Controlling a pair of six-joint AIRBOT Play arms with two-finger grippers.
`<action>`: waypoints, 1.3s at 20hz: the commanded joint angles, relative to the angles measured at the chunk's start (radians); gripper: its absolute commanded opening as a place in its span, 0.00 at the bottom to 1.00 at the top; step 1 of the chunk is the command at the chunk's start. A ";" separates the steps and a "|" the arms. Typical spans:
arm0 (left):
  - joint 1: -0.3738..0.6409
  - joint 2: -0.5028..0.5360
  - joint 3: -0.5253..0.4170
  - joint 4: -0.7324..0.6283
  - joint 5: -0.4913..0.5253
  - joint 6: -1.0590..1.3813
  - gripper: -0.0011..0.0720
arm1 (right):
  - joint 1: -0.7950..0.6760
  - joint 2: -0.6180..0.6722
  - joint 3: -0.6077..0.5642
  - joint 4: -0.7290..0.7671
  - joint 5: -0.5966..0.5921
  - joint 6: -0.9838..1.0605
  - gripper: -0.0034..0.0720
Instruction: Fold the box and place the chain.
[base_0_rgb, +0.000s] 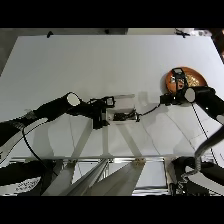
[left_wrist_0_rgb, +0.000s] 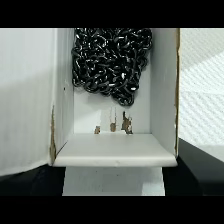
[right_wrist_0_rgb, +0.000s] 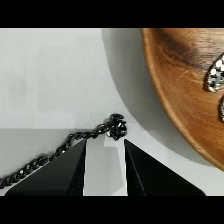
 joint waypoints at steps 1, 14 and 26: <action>-0.001 0.000 0.000 0.000 0.000 0.000 0.55 | -0.029 0.006 0.003 0.000 0.002 -0.008 0.41; -0.001 0.000 0.000 0.000 0.000 0.000 0.55 | -0.031 -0.066 0.003 0.077 0.008 -0.055 0.42; -0.001 0.000 0.000 0.000 0.000 0.000 0.55 | -0.031 -0.074 0.003 0.074 -0.009 -0.056 0.09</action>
